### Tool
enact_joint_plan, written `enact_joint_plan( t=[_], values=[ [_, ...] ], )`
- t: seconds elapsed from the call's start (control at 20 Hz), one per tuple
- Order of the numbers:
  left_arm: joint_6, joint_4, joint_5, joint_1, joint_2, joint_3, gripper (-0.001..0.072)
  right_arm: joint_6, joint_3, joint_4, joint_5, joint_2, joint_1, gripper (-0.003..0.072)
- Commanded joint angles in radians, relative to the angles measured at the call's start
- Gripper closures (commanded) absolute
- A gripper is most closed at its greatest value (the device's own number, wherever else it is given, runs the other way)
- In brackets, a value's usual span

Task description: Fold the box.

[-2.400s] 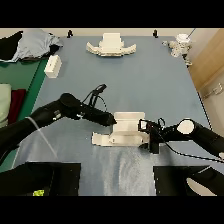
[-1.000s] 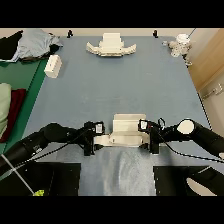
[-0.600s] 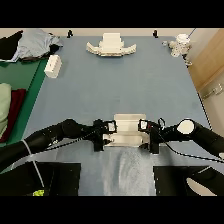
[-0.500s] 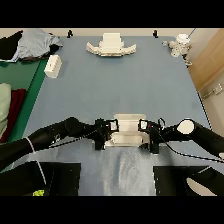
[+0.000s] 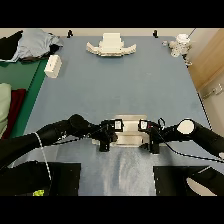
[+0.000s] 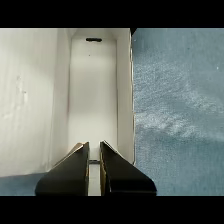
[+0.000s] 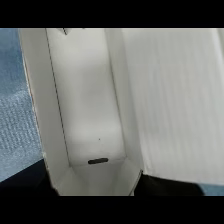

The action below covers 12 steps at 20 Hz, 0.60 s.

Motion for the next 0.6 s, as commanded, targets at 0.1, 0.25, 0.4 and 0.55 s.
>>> enact_joint_plan(
  t=[0.1, 0.25, 0.4, 0.55],
  values=[
    [0.024, -0.031, 0.007, -0.003, -0.004, 0.002, 0.0266, 0.000, 0.001, 0.000, -0.001, 0.000, 0.000, 0.0145],
    [0.020, -0.030, 0.008, -0.003, -0.004, 0.002, 0.0115, 0.000, 0.001, 0.000, -0.001, 0.000, 0.000, 0.0145],
    [-0.089, 0.058, 0.008, 0.005, 0.010, 0.002, 0.0374, 0.000, 0.001, 0.000, -0.001, 0.000, 0.000, 0.0145],
    [-0.521, 0.394, -0.064, 0.057, 0.110, 0.003, 0.0696, 0.000, 0.001, 0.000, -0.001, 0.000, 0.000, 0.0145]
  ],
)
